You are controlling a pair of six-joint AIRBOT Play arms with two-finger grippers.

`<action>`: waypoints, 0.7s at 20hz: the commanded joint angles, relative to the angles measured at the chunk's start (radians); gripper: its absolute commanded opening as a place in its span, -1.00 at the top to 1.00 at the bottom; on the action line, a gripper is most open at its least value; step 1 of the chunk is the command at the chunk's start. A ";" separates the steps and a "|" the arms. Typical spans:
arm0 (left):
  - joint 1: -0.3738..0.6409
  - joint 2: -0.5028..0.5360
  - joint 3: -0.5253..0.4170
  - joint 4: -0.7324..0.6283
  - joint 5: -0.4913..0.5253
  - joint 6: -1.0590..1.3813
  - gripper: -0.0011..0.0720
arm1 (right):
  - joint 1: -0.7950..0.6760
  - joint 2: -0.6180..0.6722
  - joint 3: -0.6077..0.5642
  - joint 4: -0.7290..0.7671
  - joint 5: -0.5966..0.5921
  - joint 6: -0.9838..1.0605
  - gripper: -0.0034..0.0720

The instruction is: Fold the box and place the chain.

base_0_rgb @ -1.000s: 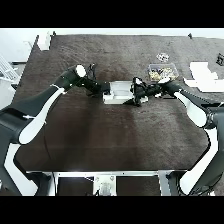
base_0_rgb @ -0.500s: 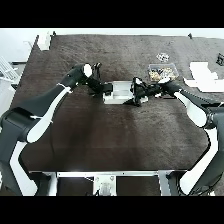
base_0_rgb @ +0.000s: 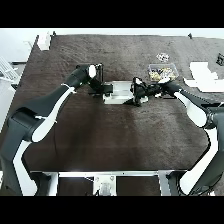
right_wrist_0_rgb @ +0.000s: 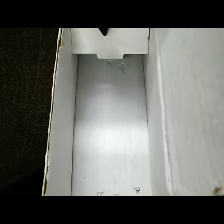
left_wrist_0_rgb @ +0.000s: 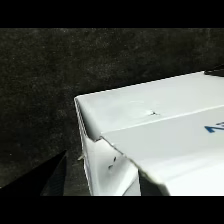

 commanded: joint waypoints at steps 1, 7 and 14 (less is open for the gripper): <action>-0.002 -0.005 0.007 0.034 -0.010 -0.013 -0.39 | 0.000 0.000 0.001 0.000 0.000 0.000 -0.66; -0.008 -0.109 0.198 0.108 -0.168 -0.045 -0.39 | 0.000 0.000 0.001 0.000 0.000 0.000 -0.65; -0.018 -0.137 0.221 0.118 -0.178 -0.055 -0.39 | 0.000 0.000 0.001 0.000 0.000 0.000 -0.65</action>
